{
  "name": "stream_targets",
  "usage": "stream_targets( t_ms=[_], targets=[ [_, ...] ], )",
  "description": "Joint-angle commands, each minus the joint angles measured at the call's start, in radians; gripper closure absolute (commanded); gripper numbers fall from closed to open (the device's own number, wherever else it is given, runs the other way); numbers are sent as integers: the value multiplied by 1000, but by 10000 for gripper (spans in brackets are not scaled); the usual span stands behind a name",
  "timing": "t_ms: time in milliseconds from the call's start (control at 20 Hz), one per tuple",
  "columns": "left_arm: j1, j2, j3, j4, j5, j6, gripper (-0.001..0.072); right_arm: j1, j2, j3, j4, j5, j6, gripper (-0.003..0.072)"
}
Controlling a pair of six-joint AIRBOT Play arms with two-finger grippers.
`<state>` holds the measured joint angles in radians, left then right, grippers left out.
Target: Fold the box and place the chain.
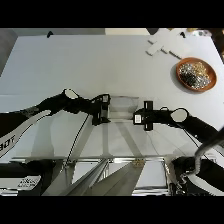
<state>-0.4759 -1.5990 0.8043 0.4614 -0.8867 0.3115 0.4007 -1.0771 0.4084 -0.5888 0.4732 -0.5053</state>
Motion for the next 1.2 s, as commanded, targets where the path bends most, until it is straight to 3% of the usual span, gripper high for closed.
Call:
stream_targets(
  t_ms=[0, 100, 300, 400, 500, 700, 750, 800, 900, 950, 1100, 1150],
  targets=[
    [1, 1, 0, -1, 0, -1, 319, 5, -9, 1, 90, 19, -120, 555],
    [1, 1, 0, -1, 0, -1, 319, 5, -18, 1, 120, 47, -152, 544],
    [1, 1, 0, -1, 0, -1, 319, 5, -22, 1, 127, 58, -185, 350],
    [1, 1, 0, -1, 0, -1, 319, 5, -22, 1, 127, 60, -185, 330],
    [1, 1, 0, -1, 0, -1, 319, 5, -22, 1, 127, 60, -184, 226],
    [1, 1, 0, -1, 0, -1, 319, 5, -22, 1, 127, 60, -184, 216],
    [1, 1, 0, -1, 0, -1, 319, 5, -22, 1, 126, 56, -183, 236],
    [1, 1, 0, -1, 0, -1, 319, 1, -22, 1, 123, 57, -180, 308],
    [1, 1, 0, -1, 0, -1, 319, -29, -21, 1, 118, 58, -159, 517],
    [1, 1, 0, -1, 0, -1, 319, -55, -16, 1, 117, 62, -127, 565],
    [1, 1, 0, -1, 0, -1, 319, -129, 32, 1, 114, 76, 37, 594],
    [1, 1, 0, -1, 0, -1, 319, -157, 58, 1, 114, 102, 108, 671]
  ],
)
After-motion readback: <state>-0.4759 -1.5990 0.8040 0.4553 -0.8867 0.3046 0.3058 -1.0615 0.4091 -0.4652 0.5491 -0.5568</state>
